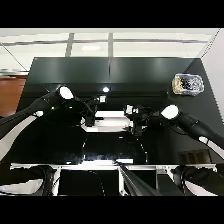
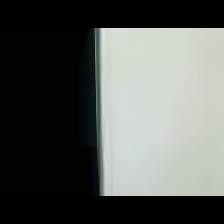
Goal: Fold the box and place the chain.
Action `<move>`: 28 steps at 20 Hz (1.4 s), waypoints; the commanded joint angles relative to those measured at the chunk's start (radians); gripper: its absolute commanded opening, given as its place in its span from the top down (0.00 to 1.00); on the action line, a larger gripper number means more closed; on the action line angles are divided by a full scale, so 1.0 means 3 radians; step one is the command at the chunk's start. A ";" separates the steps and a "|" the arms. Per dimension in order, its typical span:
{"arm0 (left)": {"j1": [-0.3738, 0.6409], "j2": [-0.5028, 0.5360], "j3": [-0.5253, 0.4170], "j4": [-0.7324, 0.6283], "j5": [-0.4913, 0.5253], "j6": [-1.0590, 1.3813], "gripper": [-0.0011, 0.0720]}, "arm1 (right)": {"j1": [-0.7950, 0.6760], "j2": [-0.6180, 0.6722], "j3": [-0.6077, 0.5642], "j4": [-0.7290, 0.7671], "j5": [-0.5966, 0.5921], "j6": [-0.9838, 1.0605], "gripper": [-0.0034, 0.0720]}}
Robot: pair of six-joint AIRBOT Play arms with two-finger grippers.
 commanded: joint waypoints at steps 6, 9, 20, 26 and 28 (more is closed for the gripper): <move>0.0000 -0.0001 -0.0001 -0.0004 0.0003 -0.0003 0.95 | -0.0032 -0.0328 -0.0055 0.0109 -0.0088 -0.0425 0.02; 0.0000 -0.0001 -0.0001 -0.0005 0.0004 -0.0003 0.95 | -0.0031 -0.0348 -0.0055 0.0167 -0.0111 -0.0505 0.02; 0.0000 -0.0001 0.0005 -0.0005 0.0001 -0.0003 0.95 | -0.0031 -0.0356 -0.0055 0.0183 -0.0112 -0.0526 0.07; 0.0000 -0.0001 0.0005 -0.0015 0.0001 -0.0003 0.95 | -0.0023 -0.0359 -0.0055 0.0174 -0.0116 -0.0528 0.07; 0.0000 -0.0001 0.0005 -0.0015 0.0001 -0.0003 0.95 | 0.0006 -0.0361 -0.0055 0.0154 -0.0128 -0.0526 0.07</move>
